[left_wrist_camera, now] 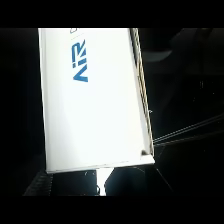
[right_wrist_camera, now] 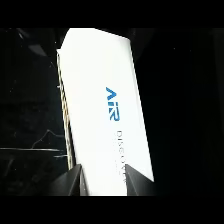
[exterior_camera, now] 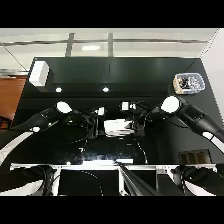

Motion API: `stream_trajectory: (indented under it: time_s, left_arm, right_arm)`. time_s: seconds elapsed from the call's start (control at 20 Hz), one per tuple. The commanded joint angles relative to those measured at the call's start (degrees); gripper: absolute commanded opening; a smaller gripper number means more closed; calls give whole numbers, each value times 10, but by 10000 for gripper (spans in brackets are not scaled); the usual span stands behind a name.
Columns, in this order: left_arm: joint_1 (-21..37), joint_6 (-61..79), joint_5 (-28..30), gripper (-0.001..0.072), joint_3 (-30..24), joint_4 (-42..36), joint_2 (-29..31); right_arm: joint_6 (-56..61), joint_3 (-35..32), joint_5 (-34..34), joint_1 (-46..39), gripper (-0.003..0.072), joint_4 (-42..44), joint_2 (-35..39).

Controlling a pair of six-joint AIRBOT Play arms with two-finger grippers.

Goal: Fold the box and place the chain.

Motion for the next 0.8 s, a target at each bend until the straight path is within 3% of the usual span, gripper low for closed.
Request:
stream_trajectory:
  time_s: [0.0,0.3,0.35,0.4,0.75]
  left_arm:
    - [0,0,0,502,0,0,0]
    - [0,0,0,502,0,0,0]
    - [0,0,0,502,0,0,0]
    - [0,0,0,503,0,0,0]
    - [0,0,0,502,0,0,0]
  right_arm:
    - [0,0,-2,0,201,-1,-1]
    - [0,0,-1,0,203,-1,-2]
    - [0,0,-1,0,243,-1,-1]
    - [0,0,-1,0,337,-1,-1]
    - [0,0,-6,0,337,1,7]
